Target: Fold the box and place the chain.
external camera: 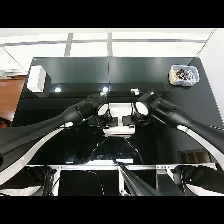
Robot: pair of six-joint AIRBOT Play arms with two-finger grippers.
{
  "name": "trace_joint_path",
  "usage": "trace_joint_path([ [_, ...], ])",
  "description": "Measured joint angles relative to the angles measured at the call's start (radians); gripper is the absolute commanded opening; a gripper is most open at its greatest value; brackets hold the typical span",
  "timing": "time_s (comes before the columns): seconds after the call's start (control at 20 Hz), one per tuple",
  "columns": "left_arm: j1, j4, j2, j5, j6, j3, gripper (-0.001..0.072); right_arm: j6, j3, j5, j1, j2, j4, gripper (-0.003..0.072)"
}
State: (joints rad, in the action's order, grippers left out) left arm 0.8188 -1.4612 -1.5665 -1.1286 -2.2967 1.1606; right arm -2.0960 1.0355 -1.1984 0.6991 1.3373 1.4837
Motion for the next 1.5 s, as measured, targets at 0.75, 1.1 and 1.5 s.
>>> trace_joint_path([
  [0.75, 0.0, 0.0, 0.0, -0.002, -0.003, 0.0, 0.0033, 0.133, 0.062, 0.327, -0.692, -0.176, 0.302, 0.072],
  [1.1, 0.0, 0.0, 0.0, -0.008, -0.003, 0.0, 0.0032, 0.28, 0.626, 0.194, -0.892, 0.423, 0.035, 0.072],
  [1.5, 0.0, 0.0, 0.0, -0.01, -0.003, 0.0, 0.0033, 0.316, 0.956, 0.14, -0.918, 0.724, -0.013, 0.0521],
])
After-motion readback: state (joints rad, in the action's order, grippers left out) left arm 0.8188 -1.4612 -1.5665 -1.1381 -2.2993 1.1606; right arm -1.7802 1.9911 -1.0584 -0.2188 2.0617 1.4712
